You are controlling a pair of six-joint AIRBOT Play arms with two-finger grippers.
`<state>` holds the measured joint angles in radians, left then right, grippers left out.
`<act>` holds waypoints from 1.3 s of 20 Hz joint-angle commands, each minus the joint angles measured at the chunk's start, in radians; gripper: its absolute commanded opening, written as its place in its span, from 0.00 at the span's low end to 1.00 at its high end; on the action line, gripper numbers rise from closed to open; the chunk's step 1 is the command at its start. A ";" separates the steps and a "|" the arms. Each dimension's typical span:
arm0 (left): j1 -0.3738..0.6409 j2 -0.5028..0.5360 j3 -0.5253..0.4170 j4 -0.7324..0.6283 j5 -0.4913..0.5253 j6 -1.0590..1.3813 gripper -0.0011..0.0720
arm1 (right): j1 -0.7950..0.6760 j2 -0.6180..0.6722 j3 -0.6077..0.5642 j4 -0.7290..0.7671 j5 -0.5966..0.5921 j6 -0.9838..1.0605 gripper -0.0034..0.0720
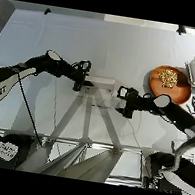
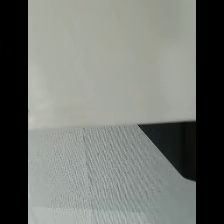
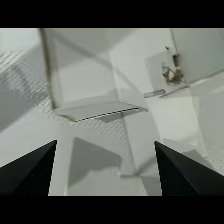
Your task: Fold the box and place the chain.
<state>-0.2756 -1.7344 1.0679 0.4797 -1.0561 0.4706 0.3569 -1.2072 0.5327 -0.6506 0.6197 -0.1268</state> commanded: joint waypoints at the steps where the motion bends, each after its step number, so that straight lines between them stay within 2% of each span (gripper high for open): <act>1: 0.000 0.001 0.001 0.000 -0.003 0.000 0.02 | 0.034 -0.071 0.001 0.060 -0.064 -0.014 0.98; 6: 0.000 0.000 0.001 0.000 -0.003 0.000 0.02 | 0.111 -0.095 0.001 0.140 -0.117 -0.013 0.98; 11: 0.000 0.001 0.001 0.000 -0.003 0.000 0.02 | 0.110 -0.093 0.014 0.131 -0.172 0.082 0.98; 18: 0.000 0.000 0.001 0.000 -0.003 0.000 0.02 | 0.110 -0.095 0.113 0.040 -0.167 0.100 0.98; 20: 0.000 0.000 0.001 0.000 -0.003 0.000 0.02 | 0.093 -0.105 0.132 0.042 -0.134 0.101 0.97; 24: 0.000 0.001 0.001 0.000 -0.003 0.000 0.02 | 0.018 -0.176 0.210 0.034 0.030 0.099 0.97; 26: 0.000 0.001 0.001 0.000 -0.003 0.000 0.02 | 0.002 -0.208 0.243 -0.006 0.051 0.085 0.98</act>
